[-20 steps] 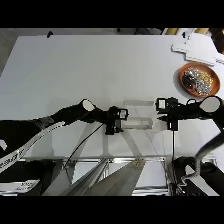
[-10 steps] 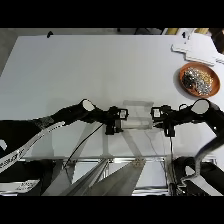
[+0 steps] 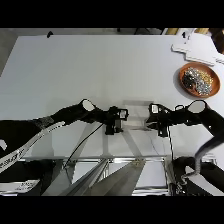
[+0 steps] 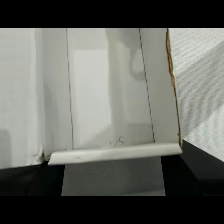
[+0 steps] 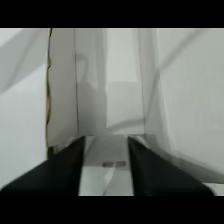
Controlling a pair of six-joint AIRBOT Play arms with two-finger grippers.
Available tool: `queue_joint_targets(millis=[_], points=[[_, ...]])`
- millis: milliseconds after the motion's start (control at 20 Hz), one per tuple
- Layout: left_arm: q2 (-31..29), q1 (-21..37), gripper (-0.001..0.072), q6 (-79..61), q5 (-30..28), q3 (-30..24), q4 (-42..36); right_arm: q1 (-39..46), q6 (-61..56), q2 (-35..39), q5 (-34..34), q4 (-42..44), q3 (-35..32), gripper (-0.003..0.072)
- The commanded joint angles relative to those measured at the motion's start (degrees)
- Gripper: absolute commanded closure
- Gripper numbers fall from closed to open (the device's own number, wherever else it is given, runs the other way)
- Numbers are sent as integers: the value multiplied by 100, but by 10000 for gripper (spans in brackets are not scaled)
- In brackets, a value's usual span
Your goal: Fold the box and place the chain.
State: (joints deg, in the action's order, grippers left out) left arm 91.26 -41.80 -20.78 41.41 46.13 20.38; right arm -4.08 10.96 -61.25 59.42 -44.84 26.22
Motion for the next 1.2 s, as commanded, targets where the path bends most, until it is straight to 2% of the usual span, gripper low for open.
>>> queue_joint_targets(millis=[0,200,250,400,450,600,750,850,950,1050,1150], points=[[-4,0,572,2,-4,-2,-2,-2,24,-133,-74,304,-20,266],[-4,0,572,2,-4,-2,-2,0,-511,35,59,-105,-17,293],[-4,0,572,2,-4,-2,-2,13,-955,192,76,-396,-20,358],[-4,0,572,2,-4,-2,-2,127,-2181,905,249,-621,-17,648],[-4,0,572,2,-2,-2,-2,170,-2553,1167,254,-461,-15,670],[-4,0,572,2,-2,-2,-2,540,-3775,1661,236,39,105,671],[-4,0,572,2,-4,-2,-2,1189,-5047,1659,52,-52,402,671],[-4,0,572,2,-2,-2,-2,1674,-6148,1613,-50,-605,400,671],[-4,0,572,2,-2,-2,-2,1952,-7556,1471,-57,-1799,398,671],[-4,0,572,2,-2,-2,-2,1967,-8459,1314,-9,-2699,389,671],[-4,0,572,2,-2,-2,-2,1950,-8574,1128,61,-2616,304,672]])
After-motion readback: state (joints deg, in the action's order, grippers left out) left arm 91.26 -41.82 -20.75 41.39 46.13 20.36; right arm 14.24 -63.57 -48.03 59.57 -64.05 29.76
